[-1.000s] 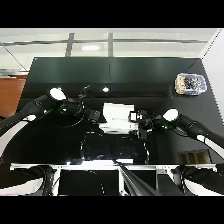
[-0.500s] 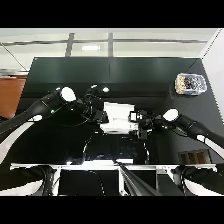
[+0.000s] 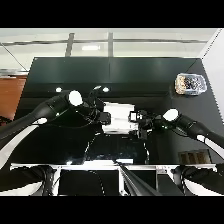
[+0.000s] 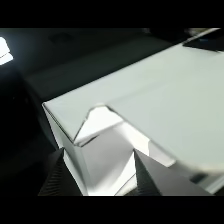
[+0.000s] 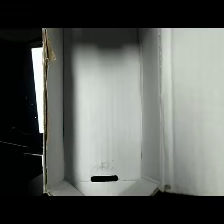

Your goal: Fold the box and place the chain.

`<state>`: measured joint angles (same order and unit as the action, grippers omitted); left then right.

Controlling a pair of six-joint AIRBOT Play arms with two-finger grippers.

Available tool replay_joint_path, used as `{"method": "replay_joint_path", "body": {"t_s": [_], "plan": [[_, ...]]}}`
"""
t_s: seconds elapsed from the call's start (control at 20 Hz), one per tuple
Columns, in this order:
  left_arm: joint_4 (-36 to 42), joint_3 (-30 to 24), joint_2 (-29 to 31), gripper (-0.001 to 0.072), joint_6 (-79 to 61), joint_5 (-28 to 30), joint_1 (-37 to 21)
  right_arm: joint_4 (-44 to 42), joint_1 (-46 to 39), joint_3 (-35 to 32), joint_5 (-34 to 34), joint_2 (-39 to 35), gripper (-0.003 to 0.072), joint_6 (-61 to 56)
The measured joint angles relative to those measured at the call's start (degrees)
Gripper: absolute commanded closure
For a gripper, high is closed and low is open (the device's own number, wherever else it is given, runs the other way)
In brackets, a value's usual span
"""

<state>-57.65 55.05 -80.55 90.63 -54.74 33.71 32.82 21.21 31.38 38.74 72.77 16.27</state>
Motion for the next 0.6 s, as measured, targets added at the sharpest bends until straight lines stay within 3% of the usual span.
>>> {"method": "replay_joint_path", "body": {"t_s": [0.4, 0.6], "plan": [[-15.78, 0.15, -0.04, 0.0221, 17.81, 2.71, 5.38, 0.0, 0.0, 0.0, 0.0, 0.0, 0.0556, 0.02], [-23.26, 2.75, -1.53, 0.0221, 24.85, -0.81, 7.78, 0.0, 0.0, -0.02, -0.02, 0.0, 0.0556, 0.02]]}}
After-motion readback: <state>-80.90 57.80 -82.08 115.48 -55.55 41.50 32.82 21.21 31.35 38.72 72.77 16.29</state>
